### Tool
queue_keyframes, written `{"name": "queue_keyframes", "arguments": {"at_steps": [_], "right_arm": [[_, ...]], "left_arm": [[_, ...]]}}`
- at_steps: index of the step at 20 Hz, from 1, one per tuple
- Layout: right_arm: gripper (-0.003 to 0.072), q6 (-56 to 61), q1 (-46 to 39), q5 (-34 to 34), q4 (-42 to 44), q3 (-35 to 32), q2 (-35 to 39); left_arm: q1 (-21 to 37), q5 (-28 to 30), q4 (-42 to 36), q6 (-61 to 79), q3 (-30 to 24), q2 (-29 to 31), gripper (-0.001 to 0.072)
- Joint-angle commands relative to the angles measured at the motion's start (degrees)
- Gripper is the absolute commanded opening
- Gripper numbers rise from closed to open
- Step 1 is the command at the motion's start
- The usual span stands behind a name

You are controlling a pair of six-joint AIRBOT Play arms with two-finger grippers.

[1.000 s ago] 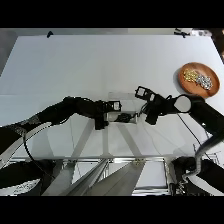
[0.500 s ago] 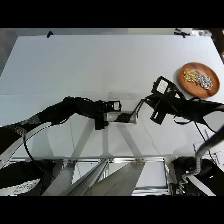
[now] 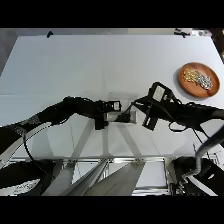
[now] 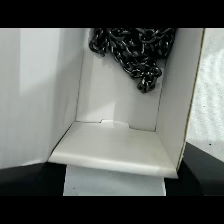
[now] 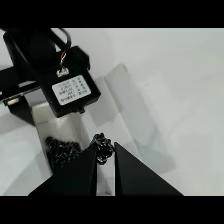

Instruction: Fold the box and place the chain.

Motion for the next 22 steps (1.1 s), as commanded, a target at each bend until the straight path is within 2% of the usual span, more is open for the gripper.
{"name": "queue_keyframes", "arguments": {"at_steps": [1, 6, 7, 8, 9, 10, 13, 16, 18, 19, 22], "right_arm": [[0.0017, 0.79, 0.39, 2.03, 0.48, 0.02, -6.82], [0.0022, 2.58, 0.33, 2.89, 0.50, 0.02, -13.64], [0.0059, 2.58, 0.35, 2.51, 0.50, 0.02, -14.67], [0.0142, 2.78, 0.35, 1.60, 0.52, 0.02, -15.89], [0.0178, 4.09, 0.33, 0.02, 0.52, 0.02, -17.00], [0.0182, 5.40, 0.33, -1.88, 0.52, 0.02, -17.86], [0.0182, 5.66, -0.92, -3.80, 3.13, 0.04, -18.23], [0.0178, 5.57, -7.41, 0.61, 5.57, 0.44, -17.09], [0.0136, 5.01, -16.50, 7.39, 12.72, 2.51, -17.09], [0.0023, 3.15, -21.33, 10.34, 17.40, 3.52, -17.09], [0.0019, -0.59, -31.39, 11.47, 25.27, 4.22, -18.36]], "left_arm": [[0.02, 0.02, 0.00, 0.00, -0.02, 0.02, 0.0396], [0.02, 0.02, 0.00, 0.00, -0.02, 0.02, 0.0396], [0.02, 0.02, 0.00, 0.00, -0.02, 0.02, 0.0396], [0.02, 0.02, 0.00, 0.00, -0.02, 0.02, 0.0396], [0.02, 0.02, 0.00, 0.00, -0.02, 0.02, 0.0396], [0.02, 0.02, 0.00, 0.00, -0.02, 0.02, 0.0396], [0.02, 0.02, 0.00, 0.00, -0.02, 0.02, 0.0396], [0.02, 0.00, 0.00, 0.00, -0.02, 0.02, 0.0396], [0.02, 0.02, 0.00, 0.00, -0.02, 0.02, 0.0396], [0.02, 0.00, 0.00, 0.00, -0.02, 0.02, 0.0396], [0.02, 0.02, 0.00, 0.00, -0.02, 0.02, 0.0396]]}}
